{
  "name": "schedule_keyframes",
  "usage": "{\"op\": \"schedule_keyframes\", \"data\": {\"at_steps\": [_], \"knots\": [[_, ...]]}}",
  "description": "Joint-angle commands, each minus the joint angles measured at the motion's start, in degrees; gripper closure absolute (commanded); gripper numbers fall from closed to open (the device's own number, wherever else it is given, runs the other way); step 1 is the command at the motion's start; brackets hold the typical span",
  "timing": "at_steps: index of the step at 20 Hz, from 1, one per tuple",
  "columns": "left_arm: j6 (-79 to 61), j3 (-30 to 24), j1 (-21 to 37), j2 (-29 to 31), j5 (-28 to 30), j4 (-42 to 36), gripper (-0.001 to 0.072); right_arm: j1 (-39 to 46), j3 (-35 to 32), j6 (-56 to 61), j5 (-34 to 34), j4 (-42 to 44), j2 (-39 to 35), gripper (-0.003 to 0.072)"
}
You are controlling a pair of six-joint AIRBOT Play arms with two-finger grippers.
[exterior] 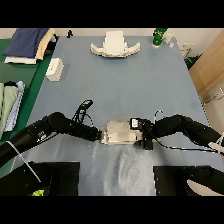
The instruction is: Fold the box.
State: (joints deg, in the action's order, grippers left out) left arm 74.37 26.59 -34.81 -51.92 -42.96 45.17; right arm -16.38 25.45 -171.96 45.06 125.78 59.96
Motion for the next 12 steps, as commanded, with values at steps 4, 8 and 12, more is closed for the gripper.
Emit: {"op": "schedule_keyframes", "data": {"at_steps": [4,8,12], "knots": [[0.26,0.96,-0.11,0.31,-0.98,-0.22,0.0237,-0.02,0.04,0.00,0.00,0.00,-0.04,0.0204],[0.24,0.94,-0.13,0.11,2.71,-0.52,0.0236,-0.02,0.04,0.00,0.00,0.00,-0.04,0.0205],[-0.57,0.96,-0.28,0.13,3.82,-4.52,0.0237,-0.02,0.04,0.00,0.00,0.00,-0.04,0.0205]]}}
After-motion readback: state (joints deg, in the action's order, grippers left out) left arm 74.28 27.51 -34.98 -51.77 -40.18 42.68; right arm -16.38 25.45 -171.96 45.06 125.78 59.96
